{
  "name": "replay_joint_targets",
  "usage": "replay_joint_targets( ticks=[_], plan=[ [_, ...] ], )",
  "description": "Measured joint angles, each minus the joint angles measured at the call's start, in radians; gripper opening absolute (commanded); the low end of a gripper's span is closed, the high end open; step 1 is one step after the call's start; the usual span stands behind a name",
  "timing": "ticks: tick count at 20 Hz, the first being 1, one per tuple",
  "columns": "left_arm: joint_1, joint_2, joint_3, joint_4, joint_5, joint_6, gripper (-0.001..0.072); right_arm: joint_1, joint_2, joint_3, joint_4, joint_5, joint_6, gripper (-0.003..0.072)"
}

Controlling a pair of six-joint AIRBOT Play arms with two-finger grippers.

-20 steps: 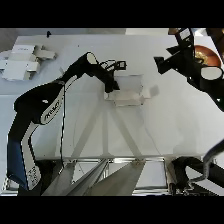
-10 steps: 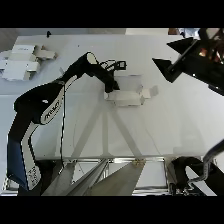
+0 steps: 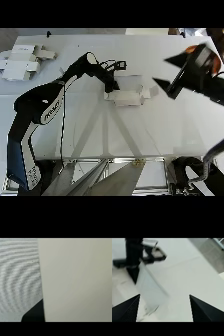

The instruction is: Fold the box and place the chain.

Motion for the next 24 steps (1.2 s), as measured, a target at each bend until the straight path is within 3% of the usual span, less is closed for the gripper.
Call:
replay_joint_targets(
  ticks=[3,7,15,24],
  plan=[
    [0.0,0.0,0.0,0.0,0.0,0.0,0.0016,0.0,-0.016,-0.117,0.01,-0.021,-0.119,0.0695],
    [0.0,0.0,0.0,0.0,0.0,0.0,0.0016,0.0,-0.131,-0.177,0.032,-0.037,-0.243,0.0693],
    [0.0,0.0,0.0,0.0,0.0,0.0,0.0016,-0.002,-0.4,-0.198,0.118,-0.097,-0.526,0.0693],
    [0.0,0.0,0.0,0.0,0.0,0.0,0.0016,-0.005,-0.506,-0.19,0.275,-0.158,-0.698,0.0692]
  ],
)
